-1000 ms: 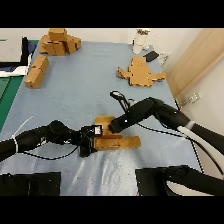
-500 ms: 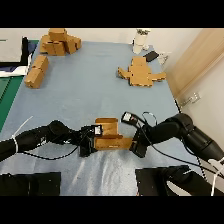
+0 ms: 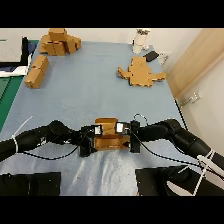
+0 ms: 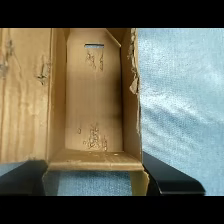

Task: Fold the box.

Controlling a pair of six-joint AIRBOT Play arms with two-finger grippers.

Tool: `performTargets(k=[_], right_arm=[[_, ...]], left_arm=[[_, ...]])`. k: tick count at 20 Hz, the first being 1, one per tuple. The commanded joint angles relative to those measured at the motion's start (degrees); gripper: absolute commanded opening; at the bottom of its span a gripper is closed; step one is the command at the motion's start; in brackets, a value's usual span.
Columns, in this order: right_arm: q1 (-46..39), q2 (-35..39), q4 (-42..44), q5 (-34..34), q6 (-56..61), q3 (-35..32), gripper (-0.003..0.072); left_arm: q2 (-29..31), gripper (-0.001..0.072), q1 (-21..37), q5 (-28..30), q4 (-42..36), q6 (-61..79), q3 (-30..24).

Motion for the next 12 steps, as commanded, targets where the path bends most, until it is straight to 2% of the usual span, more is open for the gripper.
performTargets(k=[1,4,5,6,7,12], right_arm=[[2.2,-1.6,1.1,1.7,-3.4,-0.1,0.0481],[4.5,-2.2,1.2,1.9,-3.4,-0.1,0.0478],[5.2,-2.2,1.1,1.9,-3.4,-0.1,0.0425],[5.9,-2.2,1.1,2.0,-3.4,-0.1,0.024],[6.1,-2.2,1.2,2.0,-3.4,0.0,0.0129],[6.1,-2.2,3.7,4.8,-5.3,0.0,0.0122]], left_arm=[[0.0,0.0402,0.1,0.0,0.0,0.0,0.0],[0.0,0.0403,0.1,0.0,0.0,0.0,0.0],[0.0,0.0402,0.1,0.0,0.0,0.0,0.0],[0.0,0.0402,0.1,0.0,0.0,0.0,0.0],[0.0,0.0402,0.1,0.0,0.0,0.0,0.0],[0.0,0.0402,0.1,0.0,0.0,0.0,0.0]])
